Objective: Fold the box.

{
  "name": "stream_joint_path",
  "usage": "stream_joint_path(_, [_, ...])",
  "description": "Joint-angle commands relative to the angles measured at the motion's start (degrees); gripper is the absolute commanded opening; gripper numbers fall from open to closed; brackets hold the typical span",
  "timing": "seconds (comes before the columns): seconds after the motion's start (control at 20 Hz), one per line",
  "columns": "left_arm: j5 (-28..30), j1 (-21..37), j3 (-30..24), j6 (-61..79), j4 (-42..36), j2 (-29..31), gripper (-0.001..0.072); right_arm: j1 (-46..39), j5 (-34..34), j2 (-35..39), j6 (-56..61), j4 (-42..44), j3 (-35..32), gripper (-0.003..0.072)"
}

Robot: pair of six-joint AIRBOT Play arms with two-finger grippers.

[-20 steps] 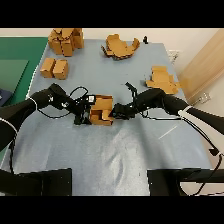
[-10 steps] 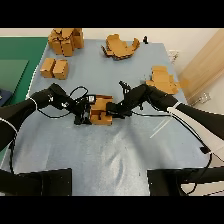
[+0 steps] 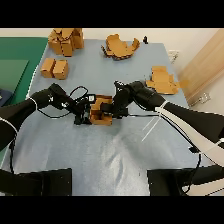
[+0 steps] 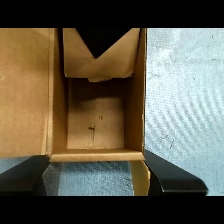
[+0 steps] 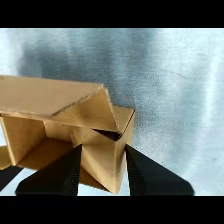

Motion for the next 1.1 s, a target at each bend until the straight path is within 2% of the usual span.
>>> stream_joint_path(0.0, [0.1, 0.0, 0.0, 0.0, 0.0, 0.0, 0.0097, 1.4, -5.3, -0.5, 7.3, -5.1, 1.5, 0.0420])
stream_joint_path(0.3, [0.1, 0.0, 0.0, 0.0, 0.0, 0.0, 0.0097, 1.4, -6.7, -3.2, 8.1, -4.7, 3.0, 0.0405])
stream_joint_path(0.35, [0.0, 0.0, 0.0, 0.0, 0.0, 0.0, 0.0097, 1.4, -6.7, -3.8, 8.1, -4.6, 3.9, 0.0371])
stream_joint_path(0.55, [0.0, 0.0, 0.0, -0.1, 0.0, 0.0, 0.0097, 1.4, -5.9, -6.9, 7.0, -4.7, 9.3, 0.0364])
stream_joint_path(0.8, [0.0, 0.0, 0.0, -0.5, 0.0, 0.0, 0.0097, 1.4, -11.8, -10.8, 7.0, -6.4, 14.8, 0.0337])
stream_joint_path(0.85, [0.0, 0.0, 0.0, -1.1, 0.0, 0.0, 0.0097, 1.4, -11.8, -10.8, 7.1, -7.0, 15.0, 0.0290])
stream_joint_path(0.95, [0.0, 0.0, 0.0, -1.1, 0.0, 0.0, 0.0097, 1.4, -12.2, -10.8, 7.1, -7.7, 15.4, 0.0258])
stream_joint_path(1.0, [0.0, 0.0, 0.0, -1.1, 0.0, 0.0, 0.0097, 1.4, -12.2, -10.8, 7.0, -7.8, 15.4, 0.0159])
stream_joint_path(1.05, [0.0, 0.0, 0.0, -1.1, 0.0, 0.0, 0.0097, 1.4, -12.2, -10.8, 6.7, -7.8, 15.4, 0.0001])
